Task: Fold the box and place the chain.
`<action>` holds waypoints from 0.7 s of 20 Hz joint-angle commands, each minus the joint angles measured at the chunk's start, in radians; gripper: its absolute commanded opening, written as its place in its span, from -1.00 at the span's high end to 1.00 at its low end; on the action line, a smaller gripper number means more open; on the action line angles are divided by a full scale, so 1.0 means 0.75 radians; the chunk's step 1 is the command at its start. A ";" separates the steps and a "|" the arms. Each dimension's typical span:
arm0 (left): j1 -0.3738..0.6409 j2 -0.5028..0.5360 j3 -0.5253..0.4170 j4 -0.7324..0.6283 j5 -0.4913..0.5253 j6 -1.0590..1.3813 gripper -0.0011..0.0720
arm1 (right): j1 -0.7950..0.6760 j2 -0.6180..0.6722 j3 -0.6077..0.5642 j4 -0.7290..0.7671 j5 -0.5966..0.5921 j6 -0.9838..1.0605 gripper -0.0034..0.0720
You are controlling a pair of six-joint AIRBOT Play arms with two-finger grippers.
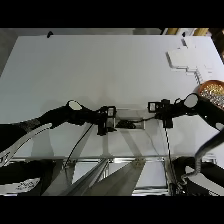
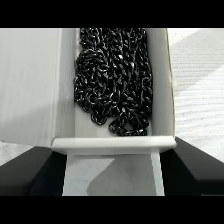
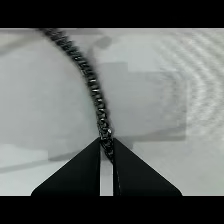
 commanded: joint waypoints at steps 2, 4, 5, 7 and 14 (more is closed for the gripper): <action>0.000 0.001 0.000 0.000 0.000 0.001 0.56 | 0.001 0.193 -0.003 0.030 0.024 0.018 0.87; 0.000 0.001 0.000 0.001 0.000 0.000 0.56 | 0.001 0.321 -0.003 0.181 0.143 0.035 0.87; 0.000 0.001 0.000 0.001 0.000 0.001 0.56 | 0.004 0.385 -0.004 0.289 0.211 0.046 0.87; 0.000 0.001 0.000 0.001 0.000 0.000 0.56 | 0.033 0.491 -0.004 0.456 0.282 0.046 0.87; 0.000 0.001 0.000 0.001 0.000 0.001 0.56 | 0.305 0.574 -0.004 0.799 0.241 0.047 0.87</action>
